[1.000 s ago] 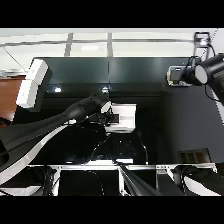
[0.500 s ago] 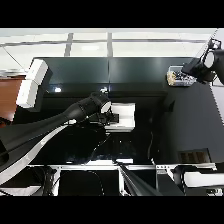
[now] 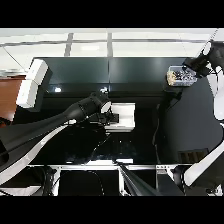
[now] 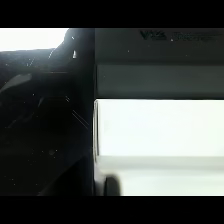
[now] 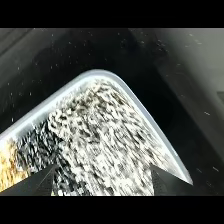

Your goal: Fold the box and place the chain.

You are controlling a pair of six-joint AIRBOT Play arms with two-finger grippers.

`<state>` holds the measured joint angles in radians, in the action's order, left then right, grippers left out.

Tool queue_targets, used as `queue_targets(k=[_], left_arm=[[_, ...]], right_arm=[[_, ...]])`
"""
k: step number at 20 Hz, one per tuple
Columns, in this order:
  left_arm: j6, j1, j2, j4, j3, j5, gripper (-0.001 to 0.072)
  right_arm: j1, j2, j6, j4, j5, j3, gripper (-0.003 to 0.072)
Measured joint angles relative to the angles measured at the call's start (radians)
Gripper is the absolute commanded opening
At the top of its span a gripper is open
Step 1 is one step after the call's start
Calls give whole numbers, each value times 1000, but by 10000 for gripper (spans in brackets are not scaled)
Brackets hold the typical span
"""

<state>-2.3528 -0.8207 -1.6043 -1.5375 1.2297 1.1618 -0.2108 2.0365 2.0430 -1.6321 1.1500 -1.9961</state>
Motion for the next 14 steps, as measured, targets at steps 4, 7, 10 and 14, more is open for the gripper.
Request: queue_targets(k=[4,7,10,14], left_arm=[[0,0,0,2,0,0,27],[-1,0,0,3,0,0,27],[-1,0,0,5,0,-1,27],[-1,0,0,5,0,-2,27]], right_arm=[[-7,57,6,6,-11,-33,418],[-9,74,-4,7,5,-42,24],[-9,57,-59,20,50,-46,23],[-7,-65,-210,23,92,-49,23]])
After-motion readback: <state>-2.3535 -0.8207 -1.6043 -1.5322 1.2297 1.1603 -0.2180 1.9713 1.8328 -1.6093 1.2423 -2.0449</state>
